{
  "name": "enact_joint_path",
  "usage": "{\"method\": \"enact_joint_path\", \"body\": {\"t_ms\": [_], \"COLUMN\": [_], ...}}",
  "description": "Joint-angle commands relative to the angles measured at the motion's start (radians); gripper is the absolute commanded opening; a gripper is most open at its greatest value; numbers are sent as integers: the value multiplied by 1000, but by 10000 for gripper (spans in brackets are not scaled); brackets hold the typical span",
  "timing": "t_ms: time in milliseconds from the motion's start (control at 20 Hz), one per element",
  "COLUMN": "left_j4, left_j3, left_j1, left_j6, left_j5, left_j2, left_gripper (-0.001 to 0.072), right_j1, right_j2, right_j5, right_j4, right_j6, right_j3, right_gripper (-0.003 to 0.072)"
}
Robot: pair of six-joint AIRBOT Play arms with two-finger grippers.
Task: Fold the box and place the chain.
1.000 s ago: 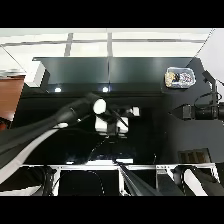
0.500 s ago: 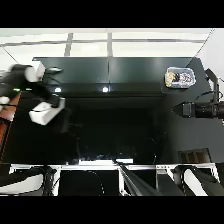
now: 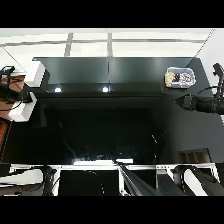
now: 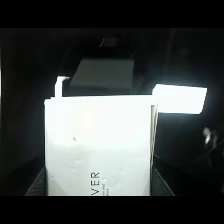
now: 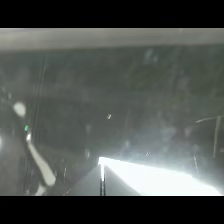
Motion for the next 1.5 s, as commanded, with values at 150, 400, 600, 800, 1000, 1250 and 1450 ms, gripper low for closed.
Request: {"method": "enact_joint_path", "body": {"t_ms": [150, 400, 600, 800, 1000, 1250, 1450], "left_j4": [-152, -138, -117, -117, -119, -181, -222], "left_j3": [154, 248, 257, 266, 417, 724, 723], "left_j1": [18, 18, 18, 17, 8, -60, -212], "left_j6": [146, 124, 86, 63, -37, -183, -267], "left_j5": [117, 84, 112, 140, 28, -322, -443], "left_j2": [-177, -231, -235, -239, -208, -183, -118], "left_gripper": [228, 228, 224, 716, 717, 463, 24], "right_j1": [1, 1, 1, 1, 32, 228, 352], "right_j2": [0, 0, 0, 0, 0, 0, 0], "right_j5": [-75, -70, -69, -38, 6, -5, -214], "right_j4": [1, 1, 1, 1, -49, -206, -214], "right_j6": [73, 82, 82, 82, 76, 69, 32], "right_j3": [0, 0, 0, 1, 1, 1, -7], "right_gripper": [11, 11, 12, 12, 11, 12, 11]}}
